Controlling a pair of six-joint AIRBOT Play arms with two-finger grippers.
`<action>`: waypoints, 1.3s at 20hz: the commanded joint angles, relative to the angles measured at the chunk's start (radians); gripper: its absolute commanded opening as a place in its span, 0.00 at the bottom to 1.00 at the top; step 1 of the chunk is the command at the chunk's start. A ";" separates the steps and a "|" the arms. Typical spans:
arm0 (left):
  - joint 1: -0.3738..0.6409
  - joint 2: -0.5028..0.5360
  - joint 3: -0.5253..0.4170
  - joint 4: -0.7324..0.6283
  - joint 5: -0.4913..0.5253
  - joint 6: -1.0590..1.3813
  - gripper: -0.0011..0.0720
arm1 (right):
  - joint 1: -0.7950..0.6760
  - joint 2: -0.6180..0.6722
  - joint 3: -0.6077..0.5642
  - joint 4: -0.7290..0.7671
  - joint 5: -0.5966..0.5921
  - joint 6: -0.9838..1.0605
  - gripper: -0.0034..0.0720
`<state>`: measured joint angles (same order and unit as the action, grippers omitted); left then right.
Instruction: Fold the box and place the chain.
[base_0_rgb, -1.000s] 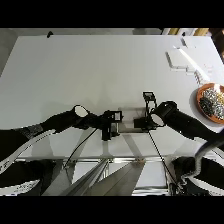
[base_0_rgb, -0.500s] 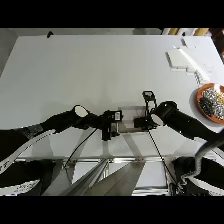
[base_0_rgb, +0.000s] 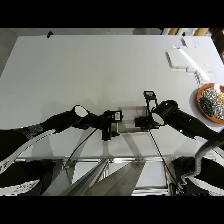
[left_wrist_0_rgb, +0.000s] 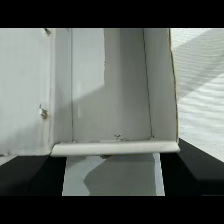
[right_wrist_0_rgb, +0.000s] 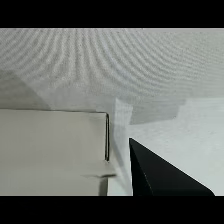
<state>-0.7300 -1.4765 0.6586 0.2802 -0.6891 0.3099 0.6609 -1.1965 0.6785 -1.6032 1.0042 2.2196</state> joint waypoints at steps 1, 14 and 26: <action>0.000 0.001 0.000 0.001 0.000 0.000 0.24 | -0.009 -0.001 0.016 0.002 0.005 -0.003 0.46; 0.000 0.001 0.000 0.001 0.000 0.000 0.24 | 0.030 -0.061 0.016 -0.021 0.037 -0.022 0.07; 0.000 0.001 0.000 0.001 0.000 0.000 0.24 | -0.005 0.155 0.076 -0.067 0.177 -0.402 0.68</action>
<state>-0.7303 -1.4765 0.6586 0.2817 -0.6918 0.3119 0.6788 -1.1053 0.7177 -1.6489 1.0981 1.9713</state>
